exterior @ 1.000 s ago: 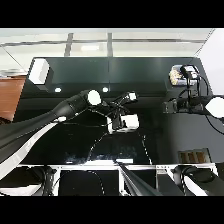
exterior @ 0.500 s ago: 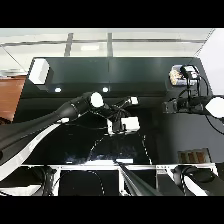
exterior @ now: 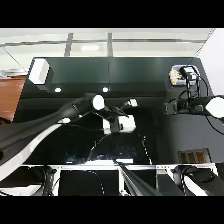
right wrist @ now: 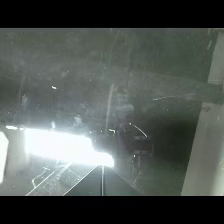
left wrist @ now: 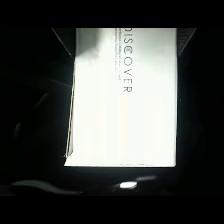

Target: Fold the box and place the chain.

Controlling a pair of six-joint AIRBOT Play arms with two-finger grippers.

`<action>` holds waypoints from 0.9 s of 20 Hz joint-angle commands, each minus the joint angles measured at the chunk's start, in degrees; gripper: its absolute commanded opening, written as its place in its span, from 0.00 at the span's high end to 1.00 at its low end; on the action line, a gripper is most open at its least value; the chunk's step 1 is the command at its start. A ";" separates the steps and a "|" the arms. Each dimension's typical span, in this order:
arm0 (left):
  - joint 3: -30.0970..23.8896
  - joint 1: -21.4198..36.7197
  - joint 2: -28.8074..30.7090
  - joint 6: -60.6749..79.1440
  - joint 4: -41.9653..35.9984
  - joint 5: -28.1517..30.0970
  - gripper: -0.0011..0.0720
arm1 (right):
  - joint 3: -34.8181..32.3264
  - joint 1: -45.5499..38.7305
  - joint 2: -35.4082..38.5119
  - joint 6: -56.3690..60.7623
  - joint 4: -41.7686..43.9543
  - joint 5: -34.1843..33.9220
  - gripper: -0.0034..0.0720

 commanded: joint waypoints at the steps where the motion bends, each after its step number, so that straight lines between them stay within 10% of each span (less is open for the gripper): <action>1: 0.00 7.82 4.15 -14.16 10.12 -9.05 0.53 | -0.02 -0.04 0.02 0.02 0.00 1.01 0.94; 9: -0.02 49.62 10.12 -38.42 28.83 -22.93 0.53 | -0.02 -0.04 0.00 0.70 0.02 0.87 0.94; 13: 0.07 67.67 9.90 -40.85 27.52 -15.72 0.53 | -0.02 -0.04 0.00 0.70 0.09 0.66 0.94; 18: 0.55 73.70 7.82 -21.59 7.63 -1.22 0.53 | -0.02 -0.04 0.00 2.80 0.22 0.04 0.94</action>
